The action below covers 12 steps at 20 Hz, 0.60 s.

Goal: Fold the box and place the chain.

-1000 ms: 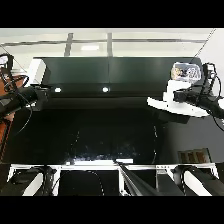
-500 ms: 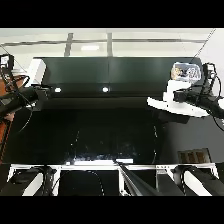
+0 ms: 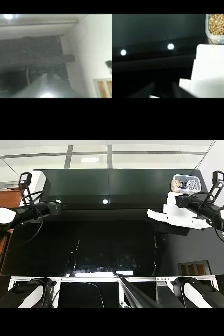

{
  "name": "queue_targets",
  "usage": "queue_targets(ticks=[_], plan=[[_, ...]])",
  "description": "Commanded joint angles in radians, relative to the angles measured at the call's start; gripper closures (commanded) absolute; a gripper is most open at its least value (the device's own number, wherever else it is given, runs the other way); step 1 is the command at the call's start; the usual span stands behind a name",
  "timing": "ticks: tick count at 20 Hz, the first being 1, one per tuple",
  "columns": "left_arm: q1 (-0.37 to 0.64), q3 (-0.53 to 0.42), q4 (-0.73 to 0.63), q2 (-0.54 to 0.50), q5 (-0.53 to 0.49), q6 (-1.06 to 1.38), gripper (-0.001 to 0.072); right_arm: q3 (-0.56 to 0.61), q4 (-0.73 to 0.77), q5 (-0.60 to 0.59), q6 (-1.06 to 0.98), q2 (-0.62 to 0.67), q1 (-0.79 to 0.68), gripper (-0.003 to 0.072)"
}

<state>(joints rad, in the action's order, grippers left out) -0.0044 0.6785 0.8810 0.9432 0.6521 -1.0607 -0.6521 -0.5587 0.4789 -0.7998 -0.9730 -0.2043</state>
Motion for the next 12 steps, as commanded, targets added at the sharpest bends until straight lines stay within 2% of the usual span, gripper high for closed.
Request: queue_targets(ticks=[1,2,4,6,7,10,12], plan=[[-0.07,0.005,-0.031,0.065,-0.088,0.011,-0.0004,-0.005,0.025,0.018,0.003,-0.002,-0.008,-0.0034],[-0.088,0.015,-0.028,0.076,-0.088,0.027,-0.0003,-0.029,-0.064,0.044,-0.071,-0.005,-0.036,-0.0034],[-0.108,0.034,-0.026,0.085,-0.084,0.037,-0.0003,-0.122,-0.349,0.061,-0.423,-0.038,-0.161,-0.0034],[-0.109,0.041,-0.027,0.085,-0.079,0.036,-0.0003,-0.265,-0.549,0.169,-0.528,-0.132,-0.333,-0.0033],[-0.108,0.041,-0.027,0.085,-0.072,0.037,-0.0002,-0.337,-0.572,0.247,-0.529,-0.194,-0.417,-0.0033],[-0.109,0.041,-0.027,0.085,-0.04,0.037,-0.0002,-0.535,-0.491,0.487,-0.546,-0.394,-0.674,-0.0032],[-0.109,0.041,-0.03,0.085,-0.035,0.036,-0.0003,-0.623,-0.488,0.699,-0.505,-0.523,-0.784,-0.0032]])
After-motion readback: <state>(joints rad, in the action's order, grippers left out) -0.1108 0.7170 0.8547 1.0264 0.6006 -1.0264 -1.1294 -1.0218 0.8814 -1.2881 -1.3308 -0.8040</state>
